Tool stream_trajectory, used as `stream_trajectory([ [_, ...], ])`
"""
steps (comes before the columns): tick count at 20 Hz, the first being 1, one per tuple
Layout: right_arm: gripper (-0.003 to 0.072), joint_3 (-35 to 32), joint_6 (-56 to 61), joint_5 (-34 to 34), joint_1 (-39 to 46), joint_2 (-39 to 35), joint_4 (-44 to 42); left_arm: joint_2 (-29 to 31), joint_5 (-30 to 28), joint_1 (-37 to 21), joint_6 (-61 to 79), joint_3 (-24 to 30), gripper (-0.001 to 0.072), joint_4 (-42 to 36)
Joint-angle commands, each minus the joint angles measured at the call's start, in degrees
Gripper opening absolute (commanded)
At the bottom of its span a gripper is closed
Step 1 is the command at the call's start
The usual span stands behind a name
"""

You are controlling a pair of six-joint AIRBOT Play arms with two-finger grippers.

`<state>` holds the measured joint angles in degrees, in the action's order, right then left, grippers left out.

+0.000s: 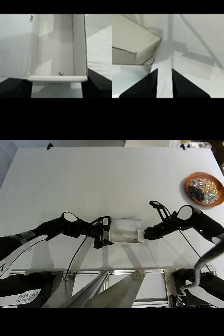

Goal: Fold the box and place the chain.

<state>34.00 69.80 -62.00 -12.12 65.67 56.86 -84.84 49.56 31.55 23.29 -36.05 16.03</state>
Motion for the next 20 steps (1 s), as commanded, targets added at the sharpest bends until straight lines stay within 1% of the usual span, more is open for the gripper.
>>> stream_trajectory([
  [1,0.0203,0.0,0.87,-0.35,-0.07,-1.64,-2.01,0.02,-0.02,-0.02,0.0,-0.02,0.0069,0.0],
  [4,0.0204,0.0,0.85,-0.81,-0.07,-1.64,-4.81,0.02,-0.02,-0.02,0.0,-0.02,0.0069,0.0],
  [6,0.0208,0.0,0.85,-1.77,-0.07,-1.64,-4.87,0.02,-0.02,-0.02,0.02,-0.02,0.0069,0.0],
  [7,0.025,0.0,0.87,-2.45,-0.07,-1.64,-4.9,0.02,-0.02,-0.02,0.0,-0.02,0.0069,0.0],
  [8,0.0263,0.0,0.85,-3.1,-0.07,-1.64,-4.9,0.02,0.0,-0.02,0.0,-0.02,0.0069,0.0],
  [14,0.0262,0.17,0.87,-4.83,-0.07,-1.92,-4.79,0.02,-0.02,-0.02,0.0,-0.02,0.0069,0.0],
  [19,0.0263,1.7,2.38,-4.59,-0.09,-4.81,-4.22,0.02,0.0,-0.02,0.0,-0.02,0.0069,0.0],
  [20,0.0277,1.68,2.89,-4.52,-0.09,-4.81,-4.2,0.02,-0.02,-0.02,0.0,-0.02,0.0069,0.0],
])
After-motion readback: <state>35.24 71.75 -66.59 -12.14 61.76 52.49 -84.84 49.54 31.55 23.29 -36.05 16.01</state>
